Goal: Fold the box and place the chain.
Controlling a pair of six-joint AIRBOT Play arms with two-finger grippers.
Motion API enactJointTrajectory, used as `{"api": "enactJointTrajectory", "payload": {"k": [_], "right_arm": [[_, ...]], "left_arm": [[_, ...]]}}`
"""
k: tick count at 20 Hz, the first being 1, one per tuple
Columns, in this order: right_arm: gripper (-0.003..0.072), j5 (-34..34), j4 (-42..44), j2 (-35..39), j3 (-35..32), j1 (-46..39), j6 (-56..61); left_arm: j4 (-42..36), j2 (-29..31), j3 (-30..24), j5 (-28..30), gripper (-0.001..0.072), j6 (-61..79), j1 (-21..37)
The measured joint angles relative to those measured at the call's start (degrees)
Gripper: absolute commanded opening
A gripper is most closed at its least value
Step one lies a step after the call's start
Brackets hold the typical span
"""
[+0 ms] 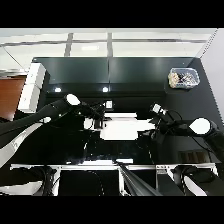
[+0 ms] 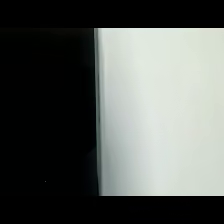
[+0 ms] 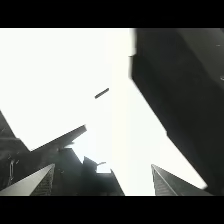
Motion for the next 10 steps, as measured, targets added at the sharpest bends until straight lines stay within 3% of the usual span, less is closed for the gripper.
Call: {"api": "enactJointTrajectory", "payload": {"k": [5,10], "right_arm": [[0.0709,0.1,0.4,-1.7,-0.8,6.7,-6.7],[0.0708,-8.0,0.4,-5.9,-1.1,14.9,-9.3]], "left_arm": [[0.0,0.0,0.0,-0.1,0.0024,0.0,0.0],[0.0,0.0,0.0,-0.1,0.0024,0.0,0.0]]}}
